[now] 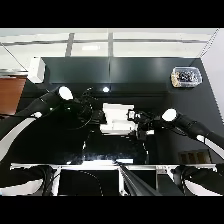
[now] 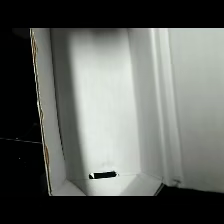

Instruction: Fold the box and place the chain.

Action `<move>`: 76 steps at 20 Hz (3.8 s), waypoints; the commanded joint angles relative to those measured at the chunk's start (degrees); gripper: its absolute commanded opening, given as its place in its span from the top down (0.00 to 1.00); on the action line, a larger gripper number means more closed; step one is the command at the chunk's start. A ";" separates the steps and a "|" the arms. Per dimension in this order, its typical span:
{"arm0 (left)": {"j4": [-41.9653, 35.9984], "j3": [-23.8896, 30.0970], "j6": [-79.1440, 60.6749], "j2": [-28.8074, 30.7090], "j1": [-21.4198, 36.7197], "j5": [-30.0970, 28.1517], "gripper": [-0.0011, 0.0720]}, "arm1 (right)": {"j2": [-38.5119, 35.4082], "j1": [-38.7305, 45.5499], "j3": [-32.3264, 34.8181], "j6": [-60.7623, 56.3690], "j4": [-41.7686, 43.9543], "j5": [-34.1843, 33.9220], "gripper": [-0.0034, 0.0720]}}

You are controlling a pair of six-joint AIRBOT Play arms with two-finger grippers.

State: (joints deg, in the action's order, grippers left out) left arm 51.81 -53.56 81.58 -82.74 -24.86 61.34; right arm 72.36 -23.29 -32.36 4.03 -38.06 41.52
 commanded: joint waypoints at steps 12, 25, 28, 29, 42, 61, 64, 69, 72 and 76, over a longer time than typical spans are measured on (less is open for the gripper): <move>34.40 -9.70 39.60 -0.17 -20.55 0.92 0.09 | 0.02 -0.04 0.00 0.09 -0.09 0.02 0.42; 34.05 -10.91 48.09 -3.41 -21.35 2.03 0.42 | 0.02 -0.04 0.00 0.09 -0.09 0.02 0.42; 34.14 -11.10 48.06 -3.85 -21.38 1.90 0.43 | 0.02 -0.04 0.00 0.09 -0.09 0.04 0.42; 34.77 -11.10 48.09 -4.02 -21.35 1.84 0.43 | 0.02 -0.04 0.00 0.09 -0.09 0.04 0.42; 35.36 -16.15 47.69 -8.11 -22.12 7.39 0.53 | 0.02 -0.04 0.00 0.09 -0.09 0.33 0.42; 35.91 -16.09 47.95 -8.94 -22.99 7.91 0.69 | 0.02 -0.04 0.00 0.09 -0.07 0.31 0.42; 35.76 -16.09 49.27 -8.94 -23.02 7.89 0.90 | 0.02 -0.04 0.00 0.09 -0.09 0.28 0.42; 35.74 -16.09 49.29 -8.94 -22.99 7.91 0.95 | 0.02 -0.04 0.00 0.09 -0.09 0.31 0.42; 35.76 -16.11 49.42 -8.92 -22.88 7.96 0.70 | 0.02 -0.04 0.00 0.09 -0.09 0.31 0.42; 35.82 -16.11 51.12 -8.92 -22.88 7.91 0.58 | 0.02 -0.04 0.00 0.09 -0.09 0.31 0.42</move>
State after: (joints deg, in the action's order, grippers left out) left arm 87.46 -69.60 131.52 -91.66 -47.79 69.19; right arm 72.36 -23.29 -32.36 4.08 -38.15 41.87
